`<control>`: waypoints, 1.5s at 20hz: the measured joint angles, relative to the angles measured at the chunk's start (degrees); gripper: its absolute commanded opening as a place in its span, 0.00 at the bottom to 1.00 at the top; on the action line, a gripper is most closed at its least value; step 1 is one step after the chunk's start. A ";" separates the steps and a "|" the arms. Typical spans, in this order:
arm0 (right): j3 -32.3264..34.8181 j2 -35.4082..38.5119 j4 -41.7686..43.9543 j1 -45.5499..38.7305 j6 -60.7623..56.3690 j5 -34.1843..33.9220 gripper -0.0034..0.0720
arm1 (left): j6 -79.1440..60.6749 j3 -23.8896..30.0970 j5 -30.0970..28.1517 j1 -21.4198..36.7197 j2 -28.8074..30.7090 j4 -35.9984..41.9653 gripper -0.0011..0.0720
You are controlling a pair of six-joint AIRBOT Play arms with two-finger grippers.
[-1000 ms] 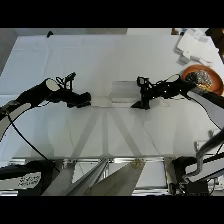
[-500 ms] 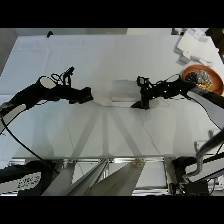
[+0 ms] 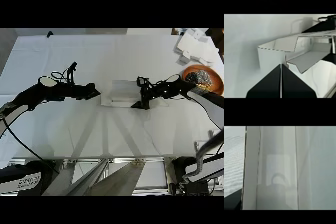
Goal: Fold the box and place the chain.
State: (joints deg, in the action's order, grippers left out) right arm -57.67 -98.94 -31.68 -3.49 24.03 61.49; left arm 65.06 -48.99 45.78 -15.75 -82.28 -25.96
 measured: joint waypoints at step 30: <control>0.00 0.00 0.00 -0.02 0.00 -0.07 0.83 | 2.14 0.02 -6.03 -4.61 -5.42 -7.54 0.02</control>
State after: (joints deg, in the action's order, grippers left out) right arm -57.67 -98.94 -31.68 -3.51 24.03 61.43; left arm 67.20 -48.97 39.75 -20.36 -87.70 -33.50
